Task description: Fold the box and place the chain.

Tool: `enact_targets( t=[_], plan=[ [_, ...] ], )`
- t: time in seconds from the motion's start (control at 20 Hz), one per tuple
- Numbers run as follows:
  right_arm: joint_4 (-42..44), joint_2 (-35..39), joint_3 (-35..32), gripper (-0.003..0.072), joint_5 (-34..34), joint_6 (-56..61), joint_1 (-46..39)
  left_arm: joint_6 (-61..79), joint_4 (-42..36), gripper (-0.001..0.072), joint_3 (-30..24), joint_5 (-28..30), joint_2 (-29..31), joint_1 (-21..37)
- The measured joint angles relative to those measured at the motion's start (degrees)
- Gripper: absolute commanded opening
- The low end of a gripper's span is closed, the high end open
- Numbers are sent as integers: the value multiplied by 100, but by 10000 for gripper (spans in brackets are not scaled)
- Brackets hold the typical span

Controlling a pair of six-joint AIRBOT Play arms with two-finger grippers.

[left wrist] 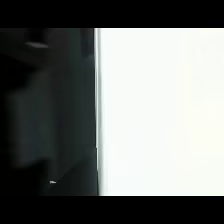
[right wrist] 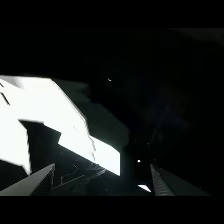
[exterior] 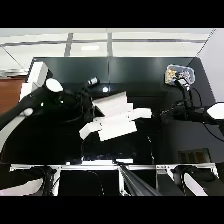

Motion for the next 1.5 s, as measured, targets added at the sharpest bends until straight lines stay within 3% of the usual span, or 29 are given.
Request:
enact_targets(
  t=[0.15, 0.4, 0.65, 0.95, 1.5],
  plan=[
    [39, 0, 20, 702, 22, -420, 199, 1307, 44, 27, -343, 820, 210, -323],
    [33, 0, -225, 702, -234, -1980, 734, 2203, 116, 27, -157, 1453, -262, -680],
    [48, -39, -662, 702, -592, -3598, 1189, 2271, 216, 27, 15, 1543, -599, -756],
    [422, -590, -850, 702, -844, -4697, 1812, 2286, 393, 27, 52, 1615, -678, -767],
    [1099, -1178, -879, 702, -1545, -5217, 2557, 2138, 435, 27, 52, 1628, -686, -767]
  ],
)
